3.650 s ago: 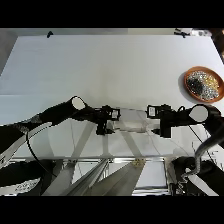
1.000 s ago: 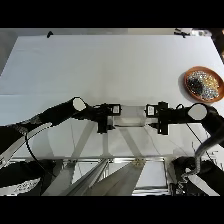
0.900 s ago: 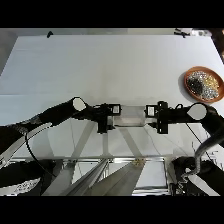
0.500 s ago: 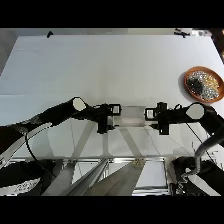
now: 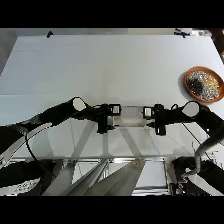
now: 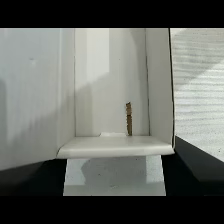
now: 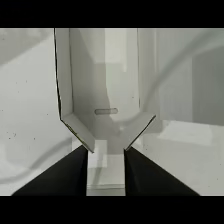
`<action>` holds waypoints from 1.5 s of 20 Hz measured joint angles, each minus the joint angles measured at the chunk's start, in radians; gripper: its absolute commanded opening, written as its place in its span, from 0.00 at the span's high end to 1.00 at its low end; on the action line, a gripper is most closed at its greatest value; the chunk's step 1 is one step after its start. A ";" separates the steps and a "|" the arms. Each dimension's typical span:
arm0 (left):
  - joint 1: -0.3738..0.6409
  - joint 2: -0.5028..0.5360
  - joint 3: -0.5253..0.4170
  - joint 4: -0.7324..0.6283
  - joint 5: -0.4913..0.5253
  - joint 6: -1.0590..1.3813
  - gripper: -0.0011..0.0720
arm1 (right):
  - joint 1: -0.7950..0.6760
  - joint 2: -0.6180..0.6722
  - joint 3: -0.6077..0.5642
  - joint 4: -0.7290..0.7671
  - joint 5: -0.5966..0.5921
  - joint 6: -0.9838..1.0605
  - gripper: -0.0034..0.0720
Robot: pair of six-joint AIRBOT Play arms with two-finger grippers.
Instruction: Fold the box and place the chain.
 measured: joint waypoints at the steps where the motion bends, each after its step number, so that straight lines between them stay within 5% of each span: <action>1: 0.000 0.000 0.000 0.000 0.000 0.000 0.97 | 0.000 -0.003 0.000 0.021 -0.003 -0.012 0.75; 12: 0.000 0.000 0.000 0.000 0.000 0.000 0.97 | 0.006 -0.044 0.000 0.148 -0.008 -0.107 0.75; 21: 0.000 0.001 0.000 0.000 0.000 0.000 0.97 | 0.007 0.059 0.024 -0.148 -0.007 0.051 0.80; 23: 0.000 0.001 0.000 0.000 0.000 0.000 0.97 | 0.007 0.073 0.055 -0.113 -0.008 0.061 0.94; 30: 0.000 0.001 0.000 -0.001 0.000 -0.001 0.97 | 0.008 0.037 0.110 0.162 -0.006 0.026 0.94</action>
